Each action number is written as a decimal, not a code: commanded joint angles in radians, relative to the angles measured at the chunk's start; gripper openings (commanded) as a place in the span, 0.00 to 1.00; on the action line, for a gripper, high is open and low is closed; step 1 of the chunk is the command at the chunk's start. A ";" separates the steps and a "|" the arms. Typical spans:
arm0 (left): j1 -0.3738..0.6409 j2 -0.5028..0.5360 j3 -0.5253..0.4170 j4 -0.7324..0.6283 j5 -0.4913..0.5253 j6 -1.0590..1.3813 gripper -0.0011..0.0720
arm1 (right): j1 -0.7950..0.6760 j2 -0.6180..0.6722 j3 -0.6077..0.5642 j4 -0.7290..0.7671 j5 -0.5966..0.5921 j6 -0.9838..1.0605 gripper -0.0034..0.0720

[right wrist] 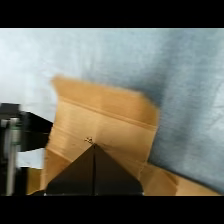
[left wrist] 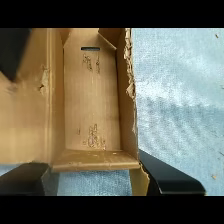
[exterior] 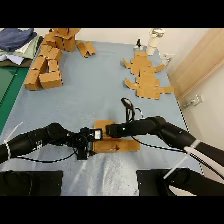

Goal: Fold the box.

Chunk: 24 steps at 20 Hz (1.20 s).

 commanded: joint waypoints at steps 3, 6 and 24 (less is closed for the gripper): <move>0.000 0.001 0.001 0.000 0.000 0.000 0.64 | 0.000 -0.132 0.014 -0.039 -0.017 -0.189 0.05; 0.000 0.001 0.001 0.000 0.000 0.000 0.64 | -0.001 -0.125 0.027 -0.050 -0.022 -0.250 0.05; 0.000 0.001 0.001 0.000 0.001 0.000 0.64 | 0.085 0.475 -0.106 -0.303 -0.524 -0.279 0.05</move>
